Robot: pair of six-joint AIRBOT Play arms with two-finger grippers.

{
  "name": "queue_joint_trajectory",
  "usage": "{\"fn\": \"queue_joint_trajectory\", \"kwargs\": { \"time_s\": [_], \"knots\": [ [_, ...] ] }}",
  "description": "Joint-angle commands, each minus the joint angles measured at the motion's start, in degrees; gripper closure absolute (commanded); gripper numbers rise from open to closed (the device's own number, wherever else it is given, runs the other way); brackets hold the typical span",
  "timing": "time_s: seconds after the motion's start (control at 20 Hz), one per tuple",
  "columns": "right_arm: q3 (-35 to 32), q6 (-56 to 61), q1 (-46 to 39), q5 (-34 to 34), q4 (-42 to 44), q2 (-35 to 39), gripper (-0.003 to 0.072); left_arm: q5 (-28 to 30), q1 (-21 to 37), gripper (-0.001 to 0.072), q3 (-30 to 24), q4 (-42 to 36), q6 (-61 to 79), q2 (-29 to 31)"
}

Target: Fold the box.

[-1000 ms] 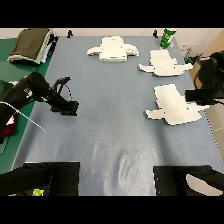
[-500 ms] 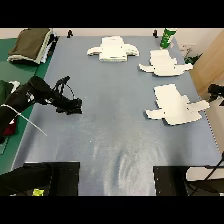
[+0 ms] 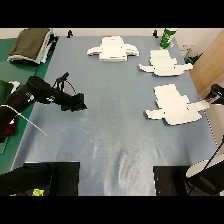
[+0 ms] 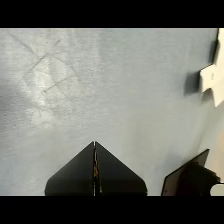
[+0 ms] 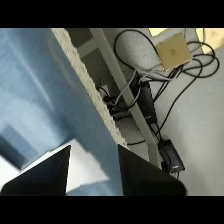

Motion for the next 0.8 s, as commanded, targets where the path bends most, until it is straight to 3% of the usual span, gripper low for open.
{"fn": "queue_joint_trajectory", "kwargs": {
  "time_s": [0.0, 0.1, 0.15, 0.3, 0.55, 0.7, 0.75],
  "knots": [
    [2.84, -5.73, -1.03, -1.55, 3.08, -4.28, 0.0223, 0.2, 0.07, 0.0693, -0.02, -2.36, 0.02, 0.04],
    [2.84, -7.67, -1.03, -4.04, 4.0, -5.46, 0.0224, 0.02, 0.07, 0.0693, -0.02, -3.41, 0.02, 0.07],
    [2.84, -8.68, -1.03, -5.07, 5.46, -5.64, 0.0282, -0.15, 0.07, 0.0692, -0.02, -4.33, 0.02, 0.07],
    [2.84, -13.51, -1.01, -8.94, 14.93, -4.42, 0.0315, -0.13, 0.07, 0.0694, 0.0, -6.03, 0.02, 0.07],
    [2.51, -13.64, -0.92, -13.49, 15.8, -1.25, 0.0358, -0.42, 0.07, 0.0694, 0.0, -6.08, 0.02, 0.07],
    [1.55, -14.56, -0.87, -14.23, 16.9, 1.92, 0.044, -0.98, 0.07, 0.0694, 0.0, -6.08, 0.0, 0.07],
    [0.72, -15.17, -0.87, -14.78, 18.23, 2.75, 0.0553, -0.9, 0.07, 0.0694, 0.0, -6.08, 0.0, 0.07]
  ]
}}
